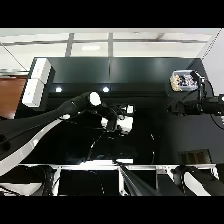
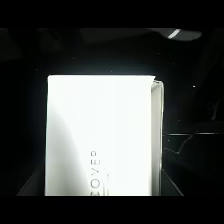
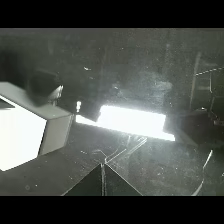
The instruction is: Fold the box and place the chain.
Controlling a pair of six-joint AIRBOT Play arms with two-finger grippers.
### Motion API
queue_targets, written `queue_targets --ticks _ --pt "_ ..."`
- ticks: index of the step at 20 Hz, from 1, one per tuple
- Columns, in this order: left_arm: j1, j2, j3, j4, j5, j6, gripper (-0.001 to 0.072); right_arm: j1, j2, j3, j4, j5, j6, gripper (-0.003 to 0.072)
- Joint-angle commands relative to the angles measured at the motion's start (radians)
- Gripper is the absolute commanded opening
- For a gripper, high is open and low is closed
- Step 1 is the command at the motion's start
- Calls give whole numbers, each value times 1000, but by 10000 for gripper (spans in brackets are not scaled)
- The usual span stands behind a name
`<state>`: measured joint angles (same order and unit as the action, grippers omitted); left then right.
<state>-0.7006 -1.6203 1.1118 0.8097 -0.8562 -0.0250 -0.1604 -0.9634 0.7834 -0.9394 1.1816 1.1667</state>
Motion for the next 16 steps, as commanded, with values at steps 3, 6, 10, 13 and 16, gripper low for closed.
queue_targets --ticks 3,6,10,13,16 --pt "-13 16 1 21 37 -129 329 0 1 0 1 3 0 15" --pt "20 90 1 107 33 -317 273 0 1 0 1 5 0 15" --pt "172 186 0 266 -88 -678 273 0 1 0 1 5 0 15" --pt "340 234 -3 427 -255 -992 273 0 1 0 1 5 0 15" --pt "517 252 -3 541 -425 -1164 273 0 1 0 1 4 0 15"
